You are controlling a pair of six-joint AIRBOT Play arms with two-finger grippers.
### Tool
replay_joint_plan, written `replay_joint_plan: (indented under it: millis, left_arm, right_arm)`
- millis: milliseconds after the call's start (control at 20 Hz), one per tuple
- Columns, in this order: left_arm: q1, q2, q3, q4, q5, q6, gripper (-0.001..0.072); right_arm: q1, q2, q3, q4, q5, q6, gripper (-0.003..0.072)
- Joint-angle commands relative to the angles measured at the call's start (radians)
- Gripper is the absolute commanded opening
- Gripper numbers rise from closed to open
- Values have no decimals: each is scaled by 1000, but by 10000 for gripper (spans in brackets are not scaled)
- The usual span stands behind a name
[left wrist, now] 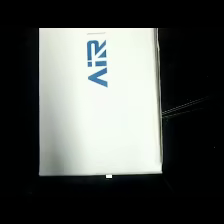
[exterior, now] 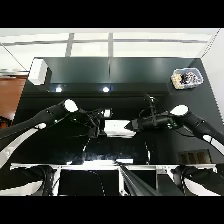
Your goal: Fold the box and place the chain.
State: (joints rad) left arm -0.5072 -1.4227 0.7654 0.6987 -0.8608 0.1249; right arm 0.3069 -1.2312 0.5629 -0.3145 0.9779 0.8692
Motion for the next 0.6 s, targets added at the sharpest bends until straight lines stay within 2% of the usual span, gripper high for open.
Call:
replay_joint_plan:
  millis: [0,150,250,400,550]
  left_arm:
    - [0,0,0,-1,0,-1,398]
    - [0,0,0,-1,0,-1,399]
    - [0,0,0,-1,0,-1,399]
    - [0,0,0,-1,0,-1,399]
    - [0,-1,0,-3,0,-2,399]
  right_arm:
    - [5,-37,-2,-64,-21,24,8]
    - [5,-37,-2,-58,-16,12,8]
    - [5,-30,11,-53,27,-11,8]
    - [-41,26,85,-58,210,-24,13]
    - [-168,138,171,-130,348,5,13]
